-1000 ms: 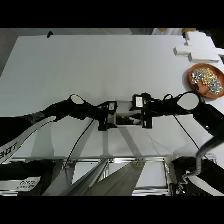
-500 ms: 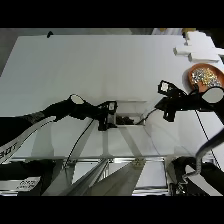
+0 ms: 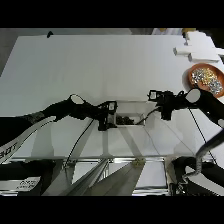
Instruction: Fold the box and place the chain.
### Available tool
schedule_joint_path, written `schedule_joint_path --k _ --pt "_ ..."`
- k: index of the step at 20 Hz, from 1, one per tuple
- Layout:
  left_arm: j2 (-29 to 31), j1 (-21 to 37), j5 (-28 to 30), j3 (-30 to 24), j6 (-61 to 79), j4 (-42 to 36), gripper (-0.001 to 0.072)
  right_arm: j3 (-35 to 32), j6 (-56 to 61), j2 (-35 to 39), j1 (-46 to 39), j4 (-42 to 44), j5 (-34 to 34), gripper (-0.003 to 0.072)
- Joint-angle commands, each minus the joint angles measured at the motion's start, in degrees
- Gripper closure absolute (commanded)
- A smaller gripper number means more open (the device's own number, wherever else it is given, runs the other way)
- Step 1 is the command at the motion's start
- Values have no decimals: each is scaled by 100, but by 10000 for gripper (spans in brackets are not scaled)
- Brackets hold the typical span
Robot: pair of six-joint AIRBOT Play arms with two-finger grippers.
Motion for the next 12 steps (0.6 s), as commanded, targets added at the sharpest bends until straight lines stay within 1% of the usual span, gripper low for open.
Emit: schedule_joint_path --k 1,7,9,10,11,12 --pt "0 2 2 2 2 2 677 -2 -481 -289 66 -50 -214 484" --pt "0 2 2 2 2 2 677 -2 -728 -544 66 -50 -216 484" --pt "0 2 0 2 2 2 677 -4 -741 -564 66 -50 -214 498" --pt "0 2 2 2 2 2 677 -4 -739 -564 66 -50 -205 550" --pt "0 2 0 2 2 2 677 -2 -739 -562 66 -50 -164 633" --pt "0 2 0 2 2 2 677 -2 -737 -546 66 -52 -68 670"
